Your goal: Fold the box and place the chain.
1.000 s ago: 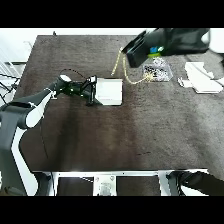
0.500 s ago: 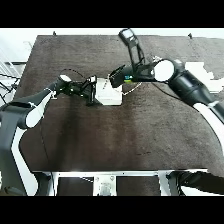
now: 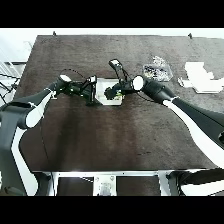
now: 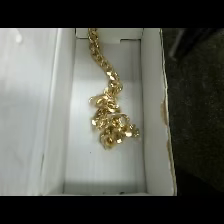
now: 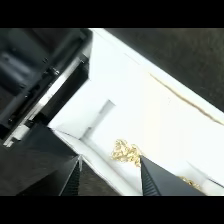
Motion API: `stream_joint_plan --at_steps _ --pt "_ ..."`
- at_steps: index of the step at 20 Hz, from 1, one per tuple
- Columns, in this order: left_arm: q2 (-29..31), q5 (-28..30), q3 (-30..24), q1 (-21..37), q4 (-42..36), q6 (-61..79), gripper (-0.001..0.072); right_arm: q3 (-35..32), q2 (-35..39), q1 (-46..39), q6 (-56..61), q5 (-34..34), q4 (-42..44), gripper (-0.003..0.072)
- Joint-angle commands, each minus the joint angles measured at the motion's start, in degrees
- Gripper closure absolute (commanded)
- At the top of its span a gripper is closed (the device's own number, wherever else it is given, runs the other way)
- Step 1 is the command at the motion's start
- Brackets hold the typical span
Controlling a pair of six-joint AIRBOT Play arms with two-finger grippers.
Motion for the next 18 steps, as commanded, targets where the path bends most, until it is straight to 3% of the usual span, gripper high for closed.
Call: stream_joint_plan --at_steps 1,5,9,11,13,18 --pt "0.04 0.0 0.0 0.0 0.02 0.02 0.0424 0.04 2.93 -2.75 -0.02 0.31 -2.75 0.0274" --pt "0.04 0.02 0.0 0.0 0.02 0.0 0.0424 -0.04 11.34 -10.84 0.02 1.27 -4.96 0.0275" --pt "0.04 0.02 0.0 0.0 0.02 0.02 0.0424 -1.62 12.15 -22.38 3.21 1.07 -5.22 0.0259" --pt "0.04 0.02 0.0 0.0 0.0 0.0 0.0424 -4.72 10.36 -27.21 7.65 -1.07 -4.5 0.0181" --pt "0.04 0.02 0.0 0.0 0.0 0.02 0.0424 -6.75 6.75 -29.4 8.39 -5.27 -1.07 0.018" --pt "0.04 0.04 0.0 0.0 0.0 0.02 0.0424 -4.66 -4.5 -27.19 4.57 -11.41 8.96 0.0194"
